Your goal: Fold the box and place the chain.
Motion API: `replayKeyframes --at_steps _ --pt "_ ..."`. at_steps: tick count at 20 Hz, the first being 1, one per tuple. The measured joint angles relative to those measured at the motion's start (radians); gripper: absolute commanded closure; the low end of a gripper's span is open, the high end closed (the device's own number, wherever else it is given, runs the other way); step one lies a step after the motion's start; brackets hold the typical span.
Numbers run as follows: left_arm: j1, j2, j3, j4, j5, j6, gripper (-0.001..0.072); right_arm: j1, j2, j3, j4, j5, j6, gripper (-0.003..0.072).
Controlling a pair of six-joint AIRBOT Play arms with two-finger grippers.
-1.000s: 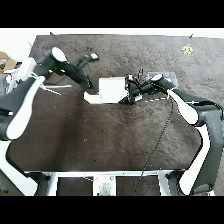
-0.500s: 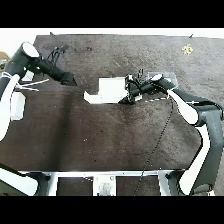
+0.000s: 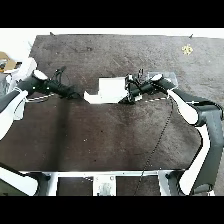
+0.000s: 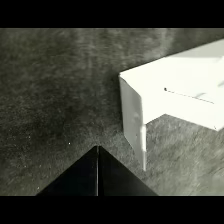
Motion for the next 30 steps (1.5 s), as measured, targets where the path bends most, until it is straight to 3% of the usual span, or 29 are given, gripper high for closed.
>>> replayKeyframes --at_steps 12,13,14,15,21,23,28,29,30 --pt "-0.067 -0.072 -0.033 -0.265 0.044 0.089 0.0697 0.0 0.0 0.0 0.0 0.0 0.0 0.0096" --pt "-0.068 -0.072 -0.034 -0.29 0.043 0.095 0.0545 0.0 0.0 0.0 0.0 0.0 0.0 0.0096" --pt "-0.069 -0.073 -0.033 -0.317 0.04 0.102 0.0204 0.0 0.0 0.0 0.0 0.0 0.0 0.0096" --pt "-0.071 -0.074 -0.03 -0.34 0.039 0.106 0.0153 0.0 0.0 0.0 0.0 0.0 0.0 0.0096" --pt "-0.077 -0.074 0.027 -0.393 -0.01 0.116 0.0162 0.0 0.0 0.0 0.0 0.0 0.0 0.0096" --pt "-0.085 -0.074 0.043 -0.394 -0.02 0.113 0.0478 0.0 0.0 0.0 0.0 0.0 0.0 0.0096" --pt "-0.103 -0.074 0.058 -0.358 -0.018 0.093 0.0482 0.0 0.0 0.0 0.0 0.0 0.0 0.0096" --pt "-0.104 -0.074 0.06 -0.354 -0.017 0.089 0.0361 0.0 0.0 0.0 0.0 0.0 0.0 0.0096" --pt "-0.105 -0.074 0.06 -0.352 -0.018 0.087 0.0318 0.0 0.0 0.0 0.0 0.0 0.0 0.0096"
